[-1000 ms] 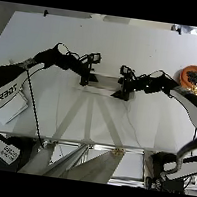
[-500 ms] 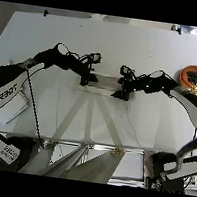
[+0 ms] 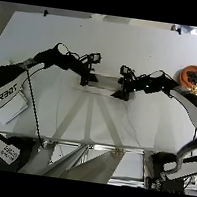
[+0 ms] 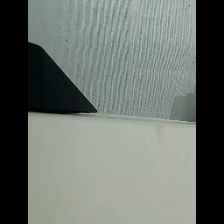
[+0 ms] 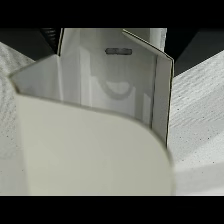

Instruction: Fold the box and place the chain.

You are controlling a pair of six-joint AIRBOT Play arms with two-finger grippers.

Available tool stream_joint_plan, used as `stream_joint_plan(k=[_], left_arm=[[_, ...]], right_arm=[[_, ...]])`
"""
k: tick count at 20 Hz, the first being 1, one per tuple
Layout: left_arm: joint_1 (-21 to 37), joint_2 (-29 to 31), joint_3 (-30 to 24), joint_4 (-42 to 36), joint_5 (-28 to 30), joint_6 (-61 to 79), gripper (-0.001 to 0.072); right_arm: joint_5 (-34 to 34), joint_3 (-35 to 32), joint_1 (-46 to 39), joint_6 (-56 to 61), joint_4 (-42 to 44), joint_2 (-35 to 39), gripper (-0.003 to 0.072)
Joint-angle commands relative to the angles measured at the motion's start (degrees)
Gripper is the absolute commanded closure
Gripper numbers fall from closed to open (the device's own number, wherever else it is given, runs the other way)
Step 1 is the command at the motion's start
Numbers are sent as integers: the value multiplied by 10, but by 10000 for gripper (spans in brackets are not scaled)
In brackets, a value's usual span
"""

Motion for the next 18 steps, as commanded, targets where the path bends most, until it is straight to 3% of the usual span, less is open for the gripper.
stream_joint_plan(k=[1, 7, 8, 10, 11, 18], left_arm=[[0, 0, 0, 0, 0, 0, 695], [0, 0, 0, -4, -6, 0, 691], [0, 0, 0, -4, -6, 0, 643], [0, 0, 0, -4, -6, 0, 462], [0, 0, 0, -4, -6, 0, 429], [5, 11, 0, -4, -17, -4, 433]], right_arm=[[0, 1, 1, 0, 0, 0, 236], [0, 1, 1, 0, 0, 0, 236], [0, 1, 1, 0, 0, 0, 236], [0, 1, 1, 0, 0, 0, 236], [0, 1, 1, 0, 0, 0, 236], [0, 1, 1, 0, 0, 0, 236]])
